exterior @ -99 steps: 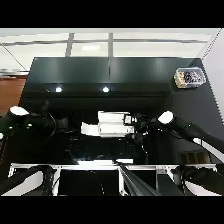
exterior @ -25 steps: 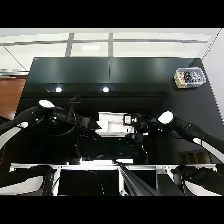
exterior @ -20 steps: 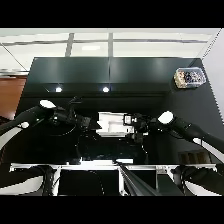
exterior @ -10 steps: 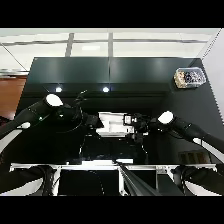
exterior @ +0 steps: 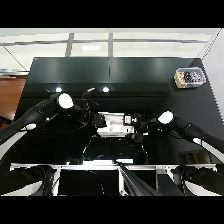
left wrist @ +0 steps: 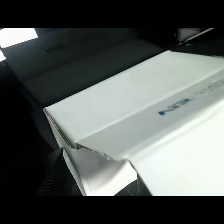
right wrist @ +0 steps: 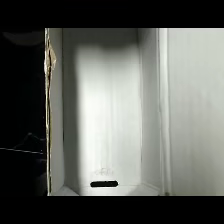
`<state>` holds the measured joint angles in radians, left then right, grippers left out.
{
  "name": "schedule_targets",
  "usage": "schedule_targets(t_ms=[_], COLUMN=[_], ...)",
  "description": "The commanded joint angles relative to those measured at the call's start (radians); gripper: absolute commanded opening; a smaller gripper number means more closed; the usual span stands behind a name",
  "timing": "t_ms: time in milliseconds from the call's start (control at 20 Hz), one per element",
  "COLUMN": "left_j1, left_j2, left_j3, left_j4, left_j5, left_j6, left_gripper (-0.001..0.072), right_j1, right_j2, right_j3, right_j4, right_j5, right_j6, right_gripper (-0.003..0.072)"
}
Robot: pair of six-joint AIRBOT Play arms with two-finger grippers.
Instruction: Fold the box and place the chain.
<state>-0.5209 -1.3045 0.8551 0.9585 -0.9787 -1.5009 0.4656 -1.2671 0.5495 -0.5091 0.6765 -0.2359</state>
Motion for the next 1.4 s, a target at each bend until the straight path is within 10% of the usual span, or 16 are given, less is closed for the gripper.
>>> schedule_targets(t_ms=[0, 750, 1350], left_j1=[-0.009, -0.283, -0.301], left_j2=[0.000, -0.063, -0.161], left_j3=[0.006, 0.105, 0.173], left_j4=[0.096, 0.661, 0.562], left_j5=[0.007, -0.016, -0.075], left_j6=[-0.108, -0.642, -0.762], left_gripper=[0.0503, 0.0495, 0.0485], right_j1=[0.000, 0.000, 0.000], right_j2=[0.001, 0.001, 0.001], right_j3=[0.001, 0.001, 0.001], right_j4=[0.000, 0.000, 0.000], right_j5=[0.000, 0.000, 0.000], right_j6=[0.000, 0.000, 0.000], right_gripper=[0.0488, 0.0488, 0.0488])
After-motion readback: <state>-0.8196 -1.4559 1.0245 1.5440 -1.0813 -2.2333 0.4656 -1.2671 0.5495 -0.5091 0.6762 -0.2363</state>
